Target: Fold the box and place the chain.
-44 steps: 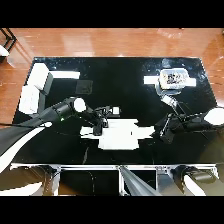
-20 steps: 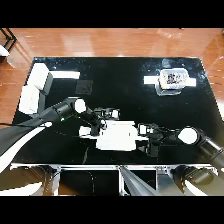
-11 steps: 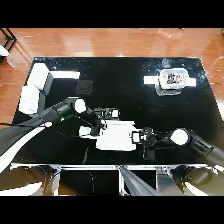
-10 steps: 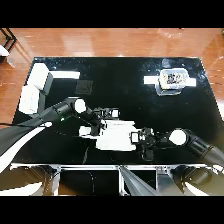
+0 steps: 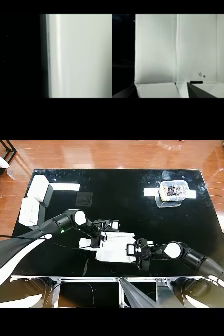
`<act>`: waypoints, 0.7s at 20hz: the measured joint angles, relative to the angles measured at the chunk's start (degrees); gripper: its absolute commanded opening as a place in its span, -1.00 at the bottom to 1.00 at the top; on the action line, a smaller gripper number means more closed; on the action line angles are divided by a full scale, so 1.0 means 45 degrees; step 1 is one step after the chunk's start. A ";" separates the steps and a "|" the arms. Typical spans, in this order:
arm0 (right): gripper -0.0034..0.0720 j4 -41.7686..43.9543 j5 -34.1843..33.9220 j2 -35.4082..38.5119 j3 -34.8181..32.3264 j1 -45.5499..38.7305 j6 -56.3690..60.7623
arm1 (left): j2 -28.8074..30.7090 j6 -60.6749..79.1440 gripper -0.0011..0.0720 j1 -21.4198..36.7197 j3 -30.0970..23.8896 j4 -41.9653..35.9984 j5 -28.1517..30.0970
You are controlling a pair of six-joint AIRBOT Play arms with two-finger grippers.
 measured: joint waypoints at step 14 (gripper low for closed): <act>0.92 0.0058 -0.0146 -0.0010 0.1044 0.0039 0.0549 | 0.0000 -0.0010 -0.91 -0.0010 0.0000 0.0005 -0.0024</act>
